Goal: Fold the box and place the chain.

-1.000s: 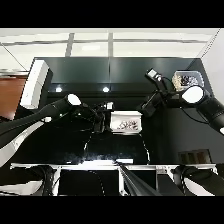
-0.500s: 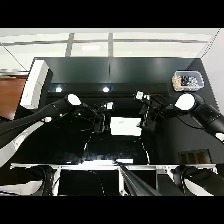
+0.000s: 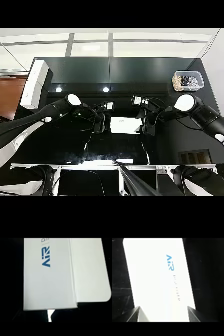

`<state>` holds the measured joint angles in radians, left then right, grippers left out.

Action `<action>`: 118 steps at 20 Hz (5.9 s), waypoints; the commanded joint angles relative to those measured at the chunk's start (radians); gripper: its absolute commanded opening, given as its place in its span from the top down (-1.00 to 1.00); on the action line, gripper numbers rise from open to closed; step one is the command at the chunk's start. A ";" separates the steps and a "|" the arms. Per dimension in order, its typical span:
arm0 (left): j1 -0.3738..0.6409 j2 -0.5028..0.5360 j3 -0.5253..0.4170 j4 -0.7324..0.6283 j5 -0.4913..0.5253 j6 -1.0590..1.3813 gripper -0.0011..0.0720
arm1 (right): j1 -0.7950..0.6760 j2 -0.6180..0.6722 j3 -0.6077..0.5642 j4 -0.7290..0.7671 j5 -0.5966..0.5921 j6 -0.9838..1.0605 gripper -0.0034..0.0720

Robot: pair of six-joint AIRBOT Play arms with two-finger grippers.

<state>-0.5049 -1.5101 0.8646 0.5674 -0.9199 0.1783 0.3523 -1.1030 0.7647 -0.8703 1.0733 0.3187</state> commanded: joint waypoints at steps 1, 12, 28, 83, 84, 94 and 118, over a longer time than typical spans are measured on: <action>0.000 0.000 0.000 0.000 -0.002 0.000 -0.57 | 0.018 0.000 0.000 0.004 -0.010 -0.006 -0.93; 0.000 -0.001 0.000 0.000 -0.005 0.000 -0.57 | 0.049 0.000 0.000 -0.046 -0.185 0.014 -0.93; 0.000 0.000 0.000 0.000 -0.005 0.000 -0.57 | 0.049 -0.010 0.039 -0.047 -0.113 -0.006 0.13; 0.000 0.000 0.001 -0.003 -0.001 0.000 -0.37 | 0.074 -0.023 0.021 -0.004 -0.124 -0.027 0.35; 0.000 0.000 0.001 -0.003 -0.001 0.000 -0.37 | 0.074 -0.023 0.021 0.004 -0.124 -0.027 0.35; 0.000 0.000 0.001 -0.003 -0.001 0.000 -0.37 | 0.074 -0.021 0.020 0.002 -0.106 0.007 0.35; 0.000 0.000 0.001 -0.003 -0.001 0.000 -0.37 | -0.043 0.090 0.018 -0.114 -0.005 0.478 -0.11</action>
<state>-0.5049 -1.5105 0.8646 0.5644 -0.9215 0.1780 0.3786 -1.0489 0.7841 -0.9340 0.9924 0.5556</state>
